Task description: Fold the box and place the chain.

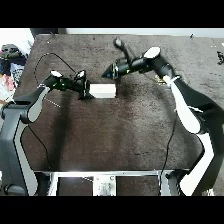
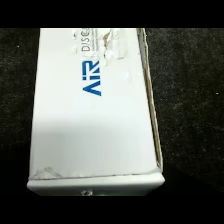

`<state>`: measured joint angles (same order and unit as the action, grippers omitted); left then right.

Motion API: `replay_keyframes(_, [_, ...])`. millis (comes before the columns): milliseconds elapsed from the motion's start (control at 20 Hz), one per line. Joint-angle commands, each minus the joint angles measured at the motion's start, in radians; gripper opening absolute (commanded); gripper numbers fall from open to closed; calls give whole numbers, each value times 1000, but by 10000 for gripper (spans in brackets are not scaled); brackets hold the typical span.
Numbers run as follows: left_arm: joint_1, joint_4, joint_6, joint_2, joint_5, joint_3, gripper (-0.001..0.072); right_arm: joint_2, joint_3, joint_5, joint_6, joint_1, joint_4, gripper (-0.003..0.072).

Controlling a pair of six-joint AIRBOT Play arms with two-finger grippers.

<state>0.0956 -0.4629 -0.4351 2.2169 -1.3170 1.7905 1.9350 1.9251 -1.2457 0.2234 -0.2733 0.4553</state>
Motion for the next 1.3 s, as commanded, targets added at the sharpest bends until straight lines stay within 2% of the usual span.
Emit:
replay_keyframes(0, [-1,0,0,0,0,0,367,-117,0,-2,167,0,28,9])
replay_keyframes(200, [-1,0,0,0,0,0,367,-227,-8,66,396,0,222,9])
replay_keyframes(350, [-1,0,0,0,0,0,367,-358,-138,190,478,0,331,9])
replay_keyframes(550, [-1,0,0,0,0,0,367,-647,-561,571,480,1,402,9])
replay_keyframes(700, [-1,0,0,0,0,0,368,-931,-978,951,480,15,423,10])
replay_keyframes(800, [-1,0,0,0,0,0,367,-1124,-1246,1102,481,52,423,10])
replay_keyframes(900, [-1,0,0,0,0,0,367,-1302,-1476,1160,481,96,406,10])
replay_keyframes(1000, [-1,0,0,0,0,0,367,-1452,-1644,1178,481,135,398,10])
replay_keyframes(1100, [-1,0,0,0,0,0,367,-1577,-1755,1178,481,162,353,10])
replay_keyframes(1250, [-1,0,0,0,0,0,367,-1717,-1851,1180,481,167,319,11])
